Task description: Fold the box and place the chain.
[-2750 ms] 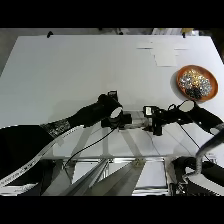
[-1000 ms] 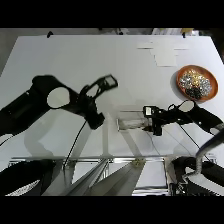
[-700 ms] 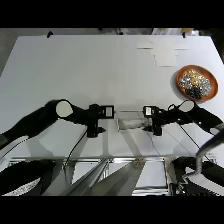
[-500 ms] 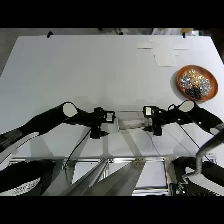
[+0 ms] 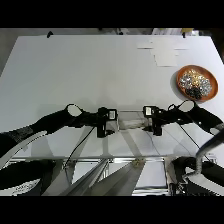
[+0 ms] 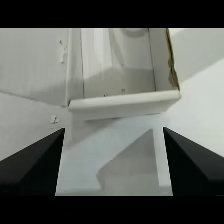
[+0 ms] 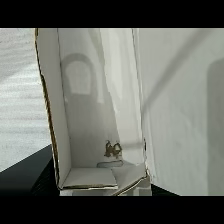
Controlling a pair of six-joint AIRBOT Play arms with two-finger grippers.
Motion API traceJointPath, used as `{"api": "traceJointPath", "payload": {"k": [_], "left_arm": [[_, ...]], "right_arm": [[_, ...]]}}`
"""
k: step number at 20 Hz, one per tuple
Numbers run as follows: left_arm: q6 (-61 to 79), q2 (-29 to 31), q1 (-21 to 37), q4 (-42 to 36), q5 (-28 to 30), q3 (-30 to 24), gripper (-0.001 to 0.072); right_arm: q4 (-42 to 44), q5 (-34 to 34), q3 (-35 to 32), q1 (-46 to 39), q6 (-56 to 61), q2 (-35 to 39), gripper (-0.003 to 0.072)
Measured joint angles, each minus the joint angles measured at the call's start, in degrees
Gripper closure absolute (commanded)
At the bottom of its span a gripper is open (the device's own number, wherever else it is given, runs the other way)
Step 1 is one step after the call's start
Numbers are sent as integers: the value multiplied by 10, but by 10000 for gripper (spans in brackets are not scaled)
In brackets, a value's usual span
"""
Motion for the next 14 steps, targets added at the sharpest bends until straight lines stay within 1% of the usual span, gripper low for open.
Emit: {"api": "traceJointPath", "payload": {"k": [7,14], "left_arm": [[3,-15,-21,-32,12,13,7],[4,-27,-25,-38,19,18,10]], "right_arm": [[0,0,0,0,0,0,365],[0,0,0,0,0,0,365]]}}
